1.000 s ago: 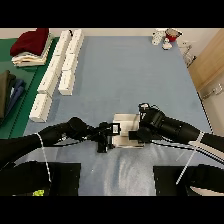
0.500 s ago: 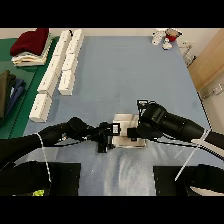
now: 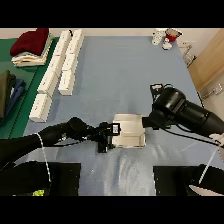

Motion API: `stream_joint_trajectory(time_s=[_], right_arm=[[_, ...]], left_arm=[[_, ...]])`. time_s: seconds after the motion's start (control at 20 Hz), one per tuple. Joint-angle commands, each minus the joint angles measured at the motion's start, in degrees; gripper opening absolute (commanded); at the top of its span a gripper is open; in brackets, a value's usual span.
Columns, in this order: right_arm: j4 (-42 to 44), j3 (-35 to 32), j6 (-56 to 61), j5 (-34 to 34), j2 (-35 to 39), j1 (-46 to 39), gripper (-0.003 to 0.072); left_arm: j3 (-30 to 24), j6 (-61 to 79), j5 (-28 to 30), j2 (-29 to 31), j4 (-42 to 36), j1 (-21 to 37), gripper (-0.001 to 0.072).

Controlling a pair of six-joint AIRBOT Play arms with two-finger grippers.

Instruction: Fold the box.

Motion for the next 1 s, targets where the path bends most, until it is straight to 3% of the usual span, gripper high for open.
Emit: stream_joint_trajectory(time_s=[0.0,0.15,0.3,0.45,0.55,0.75,0.95], right_arm=[[-0.33,0.24,-9.22,3.8,-0.42,-9.88,0.0023],[10.21,0.24,-19.61,15.04,-2.99,-22.73,0.0002],[34.73,0.24,-35.5,23.82,-7.58,-34.77,0.0001],[59.8,0.26,-53.27,21.84,-13.92,-41.29,0.0],[68.94,0.28,-61.31,16.98,-17.25,-41.77,0.0],[70.9,0.24,-71.3,7.32,-20.83,-39.04,0.0],[69.85,0.24,-73.53,4.59,-19.71,-36.0,0.0]], left_arm=[[0.07,0.0,0.0,-0.02,0.0,0.02,0.0353],[0.07,0.0,0.0,0.0,0.0,0.0,0.0353],[0.04,0.0,0.0,-0.02,0.0,0.0,0.0353],[0.07,0.0,0.0,0.0,0.0,0.02,0.0353],[0.07,-0.02,0.0,0.0,0.0,0.0,0.0353],[0.07,0.0,0.0,-0.02,0.0,0.0,0.0353],[0.07,0.0,0.0,-0.02,0.0,0.0,0.0353]])
